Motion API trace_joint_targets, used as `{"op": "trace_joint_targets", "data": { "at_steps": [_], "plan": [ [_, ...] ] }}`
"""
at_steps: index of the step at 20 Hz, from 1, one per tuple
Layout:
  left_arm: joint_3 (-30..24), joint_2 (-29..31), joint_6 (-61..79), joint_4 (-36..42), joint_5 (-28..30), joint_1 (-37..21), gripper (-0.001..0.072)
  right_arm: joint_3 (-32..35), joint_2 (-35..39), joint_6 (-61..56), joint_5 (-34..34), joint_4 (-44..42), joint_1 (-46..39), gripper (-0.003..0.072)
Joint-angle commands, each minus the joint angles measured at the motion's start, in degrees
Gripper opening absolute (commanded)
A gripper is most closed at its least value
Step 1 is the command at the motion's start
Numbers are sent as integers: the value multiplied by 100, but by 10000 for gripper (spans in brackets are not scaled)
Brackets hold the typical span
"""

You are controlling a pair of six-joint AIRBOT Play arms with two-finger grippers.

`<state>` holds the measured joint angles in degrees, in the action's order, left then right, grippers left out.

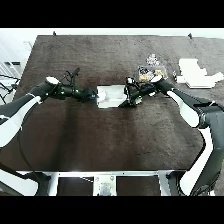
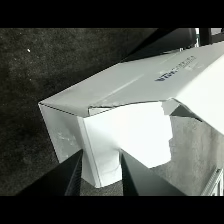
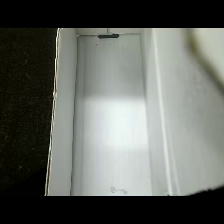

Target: Fold the box and place the chain.

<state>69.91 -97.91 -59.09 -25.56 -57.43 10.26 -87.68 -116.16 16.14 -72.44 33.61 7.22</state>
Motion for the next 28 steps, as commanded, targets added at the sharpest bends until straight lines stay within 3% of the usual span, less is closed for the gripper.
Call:
{"op": "trace_joint_targets", "data": {
  "at_steps": [1, 6, 9, 11, 23, 28],
  "plan": [
    [22, 149, -474, -525, 280, 160, 300, 0, -2, -2, -2, 0, 4, 583],
    [435, 225, -1663, -1926, 402, 586, 319, 0, -2, -2, -2, 0, 4, 583],
    [564, 225, -2035, -2170, 476, 772, 320, 0, -2, -2, -2, 0, 4, 583],
    [664, 225, -2251, -2358, 546, 863, 367, 0, -2, -2, -2, 0, 4, 583],
    [970, 205, -4332, -4389, 717, 1469, 365, 0, -2, -2, -4, 0, 4, 583],
    [1104, 170, -4754, -4743, 737, 1587, 348, 0, -2, -2, -4, 0, 4, 583]
  ]
}}
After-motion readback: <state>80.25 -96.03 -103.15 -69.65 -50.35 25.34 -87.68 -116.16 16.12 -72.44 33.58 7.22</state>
